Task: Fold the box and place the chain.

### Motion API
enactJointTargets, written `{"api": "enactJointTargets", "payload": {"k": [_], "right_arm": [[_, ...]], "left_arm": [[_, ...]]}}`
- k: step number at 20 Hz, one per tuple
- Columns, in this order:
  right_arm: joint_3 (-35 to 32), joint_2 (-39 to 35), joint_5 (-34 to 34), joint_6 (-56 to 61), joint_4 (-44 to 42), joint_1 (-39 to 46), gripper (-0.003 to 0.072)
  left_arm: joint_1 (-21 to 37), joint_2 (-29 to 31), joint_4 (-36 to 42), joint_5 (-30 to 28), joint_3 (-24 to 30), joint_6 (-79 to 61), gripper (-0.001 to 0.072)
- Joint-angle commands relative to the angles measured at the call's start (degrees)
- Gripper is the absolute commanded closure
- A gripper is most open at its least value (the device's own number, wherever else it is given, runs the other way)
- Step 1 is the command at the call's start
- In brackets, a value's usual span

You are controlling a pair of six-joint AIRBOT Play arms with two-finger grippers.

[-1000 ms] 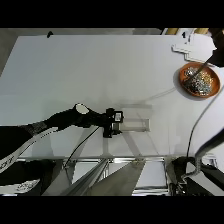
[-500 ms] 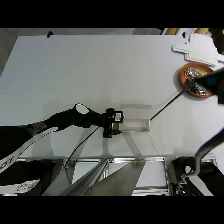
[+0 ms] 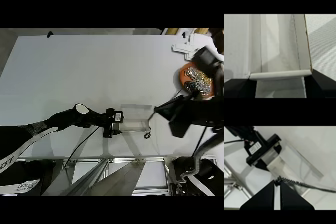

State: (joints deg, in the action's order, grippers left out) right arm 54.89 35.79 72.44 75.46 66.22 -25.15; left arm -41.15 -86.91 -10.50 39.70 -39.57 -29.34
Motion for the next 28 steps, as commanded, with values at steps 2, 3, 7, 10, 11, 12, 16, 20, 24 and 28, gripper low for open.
{"api": "enactJointTargets", "payload": {"k": [2, 3, 7, 10, 11, 12, 16, 20, 24, 28], "right_arm": [[-10.0, -0.1, -8.4, 0.1, 0.8, -2.6, 0.0669], [-12.3, -0.1, -9.8, 0.1, 0.8, -2.6, 0.0669], [-22.0, 0.4, -17.9, -0.6, 0.5, -2.6, 0.0669], [-26.2, 3.9, -21.3, -2.7, -1.0, -2.6, 0.0668], [-26.5, 5.5, -21.2, -4.7, -1.6, -2.6, 0.0668], [-26.5, 7.3, -21.1, -6.1, -2.0, -2.6, 0.0668], [-26.5, 10.6, -21.7, -7.1, -2.1, -2.6, 0.0618], [-26.4, 10.5, -22.5, -9.9, -2.1, -2.6, 0.0479], [-24.6, 4.3, -15.4, -13.6, 2.9, -2.6, 0.0487], [-24.9, -6.1, -4.8, -21.4, 12.3, -2.6, 0.0488]], "left_arm": [[0.0, 0.0, 0.0, 0.0, 0.0, 0.0, 0.0435], [0.0, 0.0, 0.0, 0.0, 0.0, 0.0, 0.0435], [0.0, 0.0, 0.0, 0.0, 0.0, 0.0, 0.0435], [0.0, 0.0, 0.0, 0.0, 0.0, 0.0, 0.0435], [0.0, 0.0, 0.0, 0.0, 0.0, 0.0, 0.0435], [0.0, 0.0, 0.0, 0.0, 0.0, 0.0, 0.0435], [0.0, 0.0, 0.0, 0.0, 0.0, 0.0, 0.0435], [0.0, 0.0, 0.0, 0.0, 0.0, 0.0, 0.0435], [0.0, 0.0, 0.0, 0.0, 0.0, 0.0, 0.0435], [0.0, 0.0, 0.0, 0.0, 0.0, 0.0, 0.0435]]}}
